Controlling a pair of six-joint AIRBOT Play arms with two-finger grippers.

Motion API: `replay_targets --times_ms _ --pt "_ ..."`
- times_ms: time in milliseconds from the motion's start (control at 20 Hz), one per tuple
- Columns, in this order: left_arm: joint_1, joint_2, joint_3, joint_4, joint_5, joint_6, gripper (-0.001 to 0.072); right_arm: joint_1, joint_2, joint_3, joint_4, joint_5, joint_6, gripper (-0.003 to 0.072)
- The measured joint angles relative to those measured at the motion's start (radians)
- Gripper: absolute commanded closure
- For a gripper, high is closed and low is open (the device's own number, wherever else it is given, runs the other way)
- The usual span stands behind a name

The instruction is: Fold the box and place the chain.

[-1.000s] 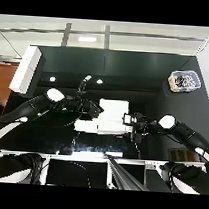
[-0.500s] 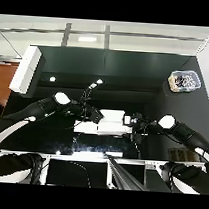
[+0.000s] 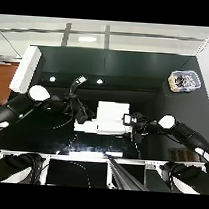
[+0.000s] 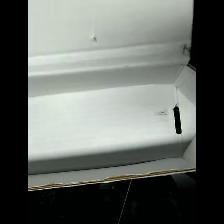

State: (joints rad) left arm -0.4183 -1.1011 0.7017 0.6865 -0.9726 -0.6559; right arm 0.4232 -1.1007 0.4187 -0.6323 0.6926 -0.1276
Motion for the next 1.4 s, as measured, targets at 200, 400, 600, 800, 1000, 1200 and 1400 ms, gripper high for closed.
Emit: replay_targets --times_ms 200,400,600,800,1000,1200,1400 --pt "0.007 0.043 -0.009 0.130 -0.095 0.058 -0.0005 0.000 0.000 0.000 0.000 0.002 0.000 0.0579" --pt "-0.018 0.031 -0.016 0.238 -0.103 0.199 -0.0005 0.000 0.000 0.000 0.000 0.002 -0.001 0.0579" --pt "-0.062 -0.017 -0.021 0.277 -0.055 0.345 -0.0005 0.000 0.000 0.000 0.000 0.003 -0.002 0.0579" --pt "-0.103 -0.072 -0.024 0.259 0.010 0.370 0.0015 0.000 0.000 0.000 0.000 0.003 -0.002 0.0579" --pt "-0.157 -0.105 -0.032 0.240 0.100 0.352 0.0014 0.000 0.000 0.000 0.000 0.003 -0.002 0.0579" --pt "-0.200 -0.116 -0.066 0.229 0.169 0.342 0.0138 0.000 0.000 0.000 0.000 0.003 -0.002 0.0579" --pt "-0.212 -0.117 -0.084 0.219 0.217 0.338 0.0138 0.000 0.000 0.000 0.000 0.003 -0.002 0.0579"
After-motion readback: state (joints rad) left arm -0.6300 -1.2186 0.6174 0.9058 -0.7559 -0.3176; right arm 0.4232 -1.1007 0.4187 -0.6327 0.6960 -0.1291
